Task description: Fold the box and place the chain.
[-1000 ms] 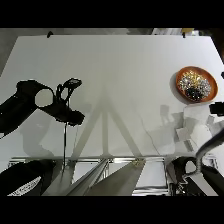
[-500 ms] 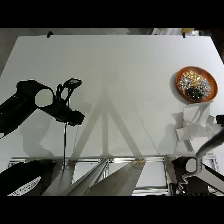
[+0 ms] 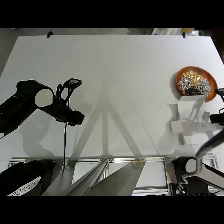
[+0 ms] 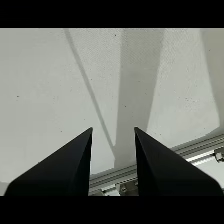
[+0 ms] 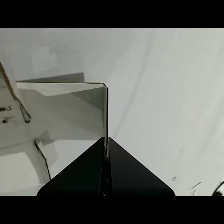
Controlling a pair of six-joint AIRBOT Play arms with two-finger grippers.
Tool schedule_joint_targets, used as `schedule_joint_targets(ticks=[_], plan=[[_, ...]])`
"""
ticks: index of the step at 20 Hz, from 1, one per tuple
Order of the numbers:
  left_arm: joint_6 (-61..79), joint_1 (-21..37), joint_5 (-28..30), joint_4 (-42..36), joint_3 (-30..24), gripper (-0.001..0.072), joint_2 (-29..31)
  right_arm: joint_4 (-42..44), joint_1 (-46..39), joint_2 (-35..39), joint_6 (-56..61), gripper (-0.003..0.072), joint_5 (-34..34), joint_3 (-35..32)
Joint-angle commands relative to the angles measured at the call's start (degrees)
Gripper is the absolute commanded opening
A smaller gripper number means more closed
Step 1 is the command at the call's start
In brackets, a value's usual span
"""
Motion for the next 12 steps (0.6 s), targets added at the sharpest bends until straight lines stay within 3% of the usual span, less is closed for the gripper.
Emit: schedule_joint_targets(ticks=[1,7,12], plan=[[0.02,0.04,0.0,0.0,-0.02,0.0292,0.04,3.56,7.87,4.9,-2.27,0.0016,2.32,0.04],[0.02,0.04,0.02,0.0,-0.02,0.0292,0.04,32.76,17.99,13.84,-2.29,0.0015,5.49,-1.66],[1.77,0.04,0.9,0.42,-0.02,0.0292,0.02,42.86,28.17,21.59,-1.79,0.0015,4.83,-10.25]])
